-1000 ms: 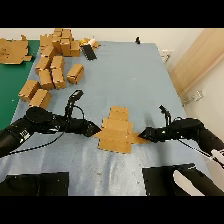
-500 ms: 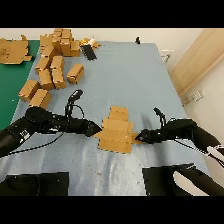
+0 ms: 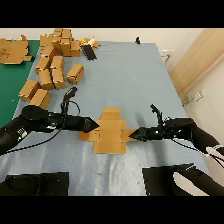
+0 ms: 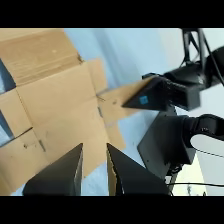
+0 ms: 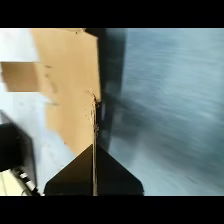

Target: Fold the box.

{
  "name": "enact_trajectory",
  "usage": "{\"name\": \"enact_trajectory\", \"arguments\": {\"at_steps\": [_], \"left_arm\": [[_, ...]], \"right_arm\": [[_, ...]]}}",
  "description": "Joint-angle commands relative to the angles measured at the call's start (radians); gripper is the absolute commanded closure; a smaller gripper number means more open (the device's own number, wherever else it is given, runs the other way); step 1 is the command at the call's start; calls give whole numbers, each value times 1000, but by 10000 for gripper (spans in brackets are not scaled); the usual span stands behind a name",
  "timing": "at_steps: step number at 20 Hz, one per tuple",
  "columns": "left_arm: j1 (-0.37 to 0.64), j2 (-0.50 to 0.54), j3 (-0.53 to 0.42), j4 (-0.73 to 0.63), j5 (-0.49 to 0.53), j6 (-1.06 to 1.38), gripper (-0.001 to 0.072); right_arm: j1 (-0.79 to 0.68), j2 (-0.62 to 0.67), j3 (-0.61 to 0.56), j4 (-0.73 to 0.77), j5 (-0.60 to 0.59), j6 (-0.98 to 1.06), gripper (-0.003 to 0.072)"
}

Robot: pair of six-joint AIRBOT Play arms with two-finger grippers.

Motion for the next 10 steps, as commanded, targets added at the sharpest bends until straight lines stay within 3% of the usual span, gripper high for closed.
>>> {"name": "enact_trajectory", "arguments": {"at_steps": [1,5,10], "left_arm": [[110,-18,1,-2,-71,43,458],[225,-103,1,-3,-124,70,458],[251,-281,2,-26,-202,191,457]], "right_arm": [[17,26,-9,129,-93,-202,688],[27,72,-77,131,-70,-272,688],[26,76,-102,116,-22,-272,687]]}}
